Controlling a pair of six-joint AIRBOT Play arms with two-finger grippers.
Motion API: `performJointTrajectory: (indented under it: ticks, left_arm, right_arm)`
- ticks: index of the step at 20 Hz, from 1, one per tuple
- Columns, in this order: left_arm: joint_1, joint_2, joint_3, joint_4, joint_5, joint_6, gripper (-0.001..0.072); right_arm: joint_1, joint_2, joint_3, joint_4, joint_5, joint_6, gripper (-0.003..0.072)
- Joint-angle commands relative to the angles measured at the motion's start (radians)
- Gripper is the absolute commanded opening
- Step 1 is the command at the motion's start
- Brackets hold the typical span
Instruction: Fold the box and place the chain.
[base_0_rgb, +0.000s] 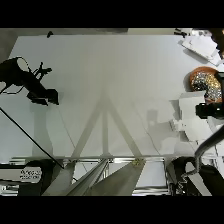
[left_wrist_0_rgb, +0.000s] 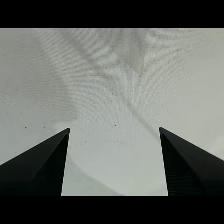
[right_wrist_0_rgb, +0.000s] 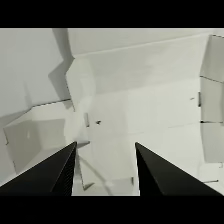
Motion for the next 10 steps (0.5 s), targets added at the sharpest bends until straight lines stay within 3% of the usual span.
performJointTrajectory:
  ticks: [1,4,6,10]
  left_arm:
    - [0.001,0.000,0.000,0.000,0.000,0.000,0.0599]
    - [0.001,0.000,0.000,0.000,0.000,0.000,0.0599]
    - [0.001,0.000,0.000,0.000,0.000,0.000,0.0599]
    - [0.001,0.000,0.000,0.000,0.000,0.000,0.0599]
  right_arm:
    - [-0.067,-0.048,0.088,-0.034,0.071,-0.012,0.0435]
    - [-0.091,-0.125,0.133,-0.149,0.069,-0.019,0.0535]
    - [-0.118,-0.191,0.174,-0.274,0.046,-0.019,0.0561]
    - [-0.178,-0.348,0.211,-0.351,-0.026,-0.069,0.0561]
